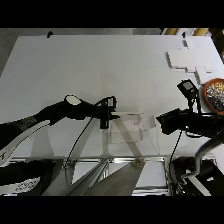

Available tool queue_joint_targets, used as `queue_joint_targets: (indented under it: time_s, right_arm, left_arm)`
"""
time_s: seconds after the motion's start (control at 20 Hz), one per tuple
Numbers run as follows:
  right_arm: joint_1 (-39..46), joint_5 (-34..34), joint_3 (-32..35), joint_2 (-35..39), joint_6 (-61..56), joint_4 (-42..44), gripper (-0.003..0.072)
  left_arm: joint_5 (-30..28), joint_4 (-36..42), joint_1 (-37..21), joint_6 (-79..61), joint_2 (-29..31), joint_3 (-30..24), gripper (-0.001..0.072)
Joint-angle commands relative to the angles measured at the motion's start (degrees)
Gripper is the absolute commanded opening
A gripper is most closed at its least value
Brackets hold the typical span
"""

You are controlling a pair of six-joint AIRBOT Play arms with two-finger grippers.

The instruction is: Fold the box and place the chain.

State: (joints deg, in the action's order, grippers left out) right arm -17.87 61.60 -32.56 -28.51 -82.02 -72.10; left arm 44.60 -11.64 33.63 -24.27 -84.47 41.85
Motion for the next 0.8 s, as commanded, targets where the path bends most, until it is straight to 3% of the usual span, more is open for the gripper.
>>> queue_joint_targets:
  time_s: [0.0,0.75]
  right_arm:
    - [-0.04,0.02,-0.02,0.04,0.02,-0.13,0.0238]
    - [-0.04,0.04,0.0,0.04,0.02,-1.22,0.0238]
  left_arm:
    - [-0.68,0.0,0.04,-0.42,-0.11,-0.04,0.0007]
    - [1.66,0.02,-0.04,-4.02,-1.36,-0.04,0.0007]
